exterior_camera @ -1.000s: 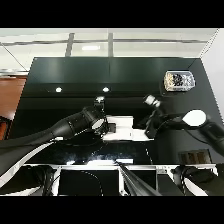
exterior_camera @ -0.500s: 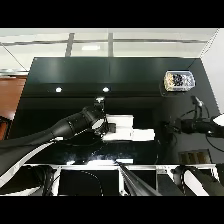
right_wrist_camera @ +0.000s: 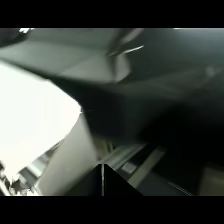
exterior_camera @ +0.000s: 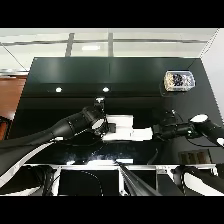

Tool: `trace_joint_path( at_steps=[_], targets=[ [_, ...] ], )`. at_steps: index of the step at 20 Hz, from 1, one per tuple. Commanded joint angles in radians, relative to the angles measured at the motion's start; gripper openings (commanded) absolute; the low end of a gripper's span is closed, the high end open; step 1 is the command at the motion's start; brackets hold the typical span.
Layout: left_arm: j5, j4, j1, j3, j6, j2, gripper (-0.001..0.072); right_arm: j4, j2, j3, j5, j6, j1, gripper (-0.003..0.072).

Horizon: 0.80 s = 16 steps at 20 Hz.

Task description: Fold the box and place the chain.

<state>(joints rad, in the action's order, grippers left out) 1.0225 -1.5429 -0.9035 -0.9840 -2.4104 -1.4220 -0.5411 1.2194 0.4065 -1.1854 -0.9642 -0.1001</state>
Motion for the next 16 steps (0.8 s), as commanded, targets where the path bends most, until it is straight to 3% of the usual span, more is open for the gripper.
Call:
trace_joint_path(
  at_steps=[1,2,3,4,9,13,15,16],
  targets=[
    [0.0,0.0,0.0,-0.001,0.001,-0.001,0.0029,0.072,0.033,0.044,-0.05,0.087,0.048,0.0134],
    [0.0,0.0,0.0,-0.001,0.001,-0.001,0.0029,0.072,0.033,0.063,-0.071,0.087,0.048,0.0343],
    [0.0,0.0,0.0,-0.001,0.001,-0.001,0.0029,0.074,0.033,0.082,-0.092,0.086,0.048,0.0473],
    [0.0,0.0,0.0,-0.001,0.001,-0.001,0.0029,0.075,0.033,0.099,-0.113,0.086,0.05,0.0529],
    [0.0,-0.001,0.0,-0.001,0.001,-0.001,0.0029,0.075,0.032,0.138,-0.109,0.045,0.121,0.0524],
    [-0.001,-0.001,0.0,-0.001,0.001,-0.001,0.0029,0.047,0.032,0.182,0.002,-0.036,0.262,0.0522],
    [-0.001,-0.001,0.0,-0.001,0.001,-0.001,0.0029,-0.039,0.032,0.232,0.074,-0.142,0.353,0.0519],
    [-0.001,-0.001,0.0,-0.001,0.001,-0.001,0.0029,-0.099,0.032,0.259,0.112,-0.218,0.396,0.0483]
  ],
)
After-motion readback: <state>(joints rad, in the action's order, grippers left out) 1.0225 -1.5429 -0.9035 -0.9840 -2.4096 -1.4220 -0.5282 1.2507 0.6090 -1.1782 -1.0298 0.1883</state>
